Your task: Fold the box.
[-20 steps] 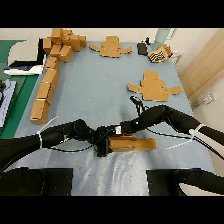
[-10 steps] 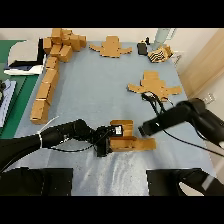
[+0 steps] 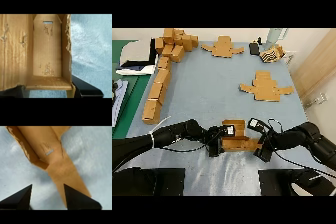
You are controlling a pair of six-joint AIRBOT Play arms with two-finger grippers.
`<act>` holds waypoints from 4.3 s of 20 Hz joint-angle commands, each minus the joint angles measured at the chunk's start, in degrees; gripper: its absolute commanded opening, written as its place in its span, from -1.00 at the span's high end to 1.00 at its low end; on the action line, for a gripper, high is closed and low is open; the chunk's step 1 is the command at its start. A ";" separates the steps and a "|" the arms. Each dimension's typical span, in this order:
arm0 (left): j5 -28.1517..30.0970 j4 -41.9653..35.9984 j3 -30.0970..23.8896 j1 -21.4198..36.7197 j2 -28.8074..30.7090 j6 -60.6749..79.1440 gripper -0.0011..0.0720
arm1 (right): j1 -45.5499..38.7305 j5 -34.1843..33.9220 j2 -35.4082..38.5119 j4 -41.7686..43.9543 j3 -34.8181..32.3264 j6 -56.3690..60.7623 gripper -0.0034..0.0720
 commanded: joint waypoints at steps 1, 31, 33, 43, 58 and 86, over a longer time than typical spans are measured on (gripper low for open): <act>0.02 0.00 -0.02 -0.04 0.02 0.00 -0.45 | 0.50 11.34 -1.99 1.77 -2.36 -15.19 -0.71; 0.02 0.00 -0.02 -0.04 0.02 0.00 -0.45 | 9.07 10.75 -3.61 -5.29 0.50 -0.04 0.29; 0.02 0.00 -0.02 -0.04 0.02 0.00 -0.45 | 9.07 1.99 -0.87 -20.02 3.87 16.28 0.32; -0.04 0.00 -0.02 -0.04 0.02 0.00 -0.45 | -14.14 -5.42 -3.13 -6.78 2.29 45.05 0.90; 0.02 0.00 -0.02 -0.04 0.02 0.00 -0.45 | -12.63 -1.33 -7.28 5.60 0.04 36.17 0.90; 0.00 0.00 -0.02 -0.04 0.02 0.00 -0.45 | -12.41 -1.49 -10.45 18.16 4.63 30.95 -0.52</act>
